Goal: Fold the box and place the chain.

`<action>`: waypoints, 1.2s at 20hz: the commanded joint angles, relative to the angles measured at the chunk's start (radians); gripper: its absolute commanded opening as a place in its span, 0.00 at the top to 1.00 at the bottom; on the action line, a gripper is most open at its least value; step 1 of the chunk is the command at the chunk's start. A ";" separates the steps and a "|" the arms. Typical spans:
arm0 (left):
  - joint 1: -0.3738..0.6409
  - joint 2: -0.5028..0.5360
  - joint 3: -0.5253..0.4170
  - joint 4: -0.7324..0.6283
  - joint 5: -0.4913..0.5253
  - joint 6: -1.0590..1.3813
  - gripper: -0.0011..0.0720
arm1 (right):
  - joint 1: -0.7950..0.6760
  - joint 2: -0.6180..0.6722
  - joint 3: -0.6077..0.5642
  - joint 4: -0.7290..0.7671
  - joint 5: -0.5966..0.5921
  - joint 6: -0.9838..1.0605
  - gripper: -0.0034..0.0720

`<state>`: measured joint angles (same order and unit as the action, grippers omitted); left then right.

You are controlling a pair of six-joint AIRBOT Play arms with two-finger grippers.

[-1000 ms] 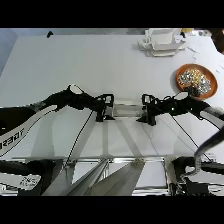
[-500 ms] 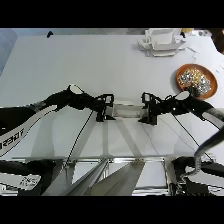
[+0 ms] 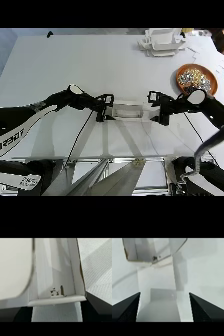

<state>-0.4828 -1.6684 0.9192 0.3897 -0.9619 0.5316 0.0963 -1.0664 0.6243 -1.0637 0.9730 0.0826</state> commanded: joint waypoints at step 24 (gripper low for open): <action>0.001 0.000 0.000 0.000 0.000 0.000 0.88 | 0.108 -0.006 -0.002 0.541 -0.142 0.176 0.93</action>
<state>-0.4828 -1.6684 0.9192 0.3897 -0.9615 0.5308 0.1761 -1.0119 0.6224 -0.5625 0.9741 0.2359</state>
